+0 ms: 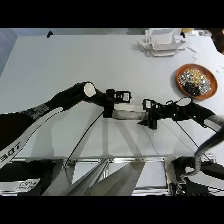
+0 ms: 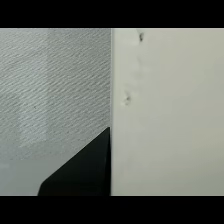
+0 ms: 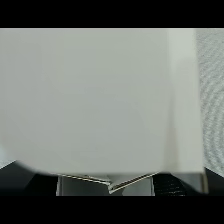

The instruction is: Fold the box and place the chain.

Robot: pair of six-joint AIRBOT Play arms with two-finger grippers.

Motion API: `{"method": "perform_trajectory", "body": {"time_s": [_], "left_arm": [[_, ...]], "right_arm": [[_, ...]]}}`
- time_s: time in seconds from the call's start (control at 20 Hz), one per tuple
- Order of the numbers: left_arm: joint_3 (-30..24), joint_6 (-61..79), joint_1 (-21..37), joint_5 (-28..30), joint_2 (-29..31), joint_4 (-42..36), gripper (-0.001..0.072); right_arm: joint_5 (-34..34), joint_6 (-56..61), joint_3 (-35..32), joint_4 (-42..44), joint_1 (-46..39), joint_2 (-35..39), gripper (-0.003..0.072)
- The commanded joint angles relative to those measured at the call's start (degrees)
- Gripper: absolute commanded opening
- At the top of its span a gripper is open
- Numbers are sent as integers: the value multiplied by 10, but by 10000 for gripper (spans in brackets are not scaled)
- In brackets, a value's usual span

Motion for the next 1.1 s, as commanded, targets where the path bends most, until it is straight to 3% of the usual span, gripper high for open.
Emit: {"method": "perform_trajectory", "body": {"time_s": [0.0, 0.1, 0.2, 0.3, 0.35, 0.4, 0.85, 1.05], "left_arm": [[0, 0, 0, 0, 0, 0, 49], [0, 0, 0, 0, 0, 0, 49], [0, 0, 0, 0, 0, 0, 49], [0, 0, 0, 0, 0, 0, 49], [0, 0, 0, 0, 0, 0, 49], [0, 0, 0, 0, 0, 0, 49], [0, 0, 0, 0, 0, 0, 49], [0, 0, 0, 0, 0, 0, 49]], "right_arm": [[-2, -2, 0, 0, 1, 0, 392], [-2, -2, 0, 0, 1, 0, 357], [-2, -2, 0, 2, 1, 0, 388], [1, -2, 0, 3, 1, 0, 539], [1, -2, 0, 10, 1, 1, 652], [2, -2, 0, 16, 1, 2, 697], [32, 16, 23, 10, 0, 2, 689], [28, 16, 23, -24, 0, 0, 521]]}}
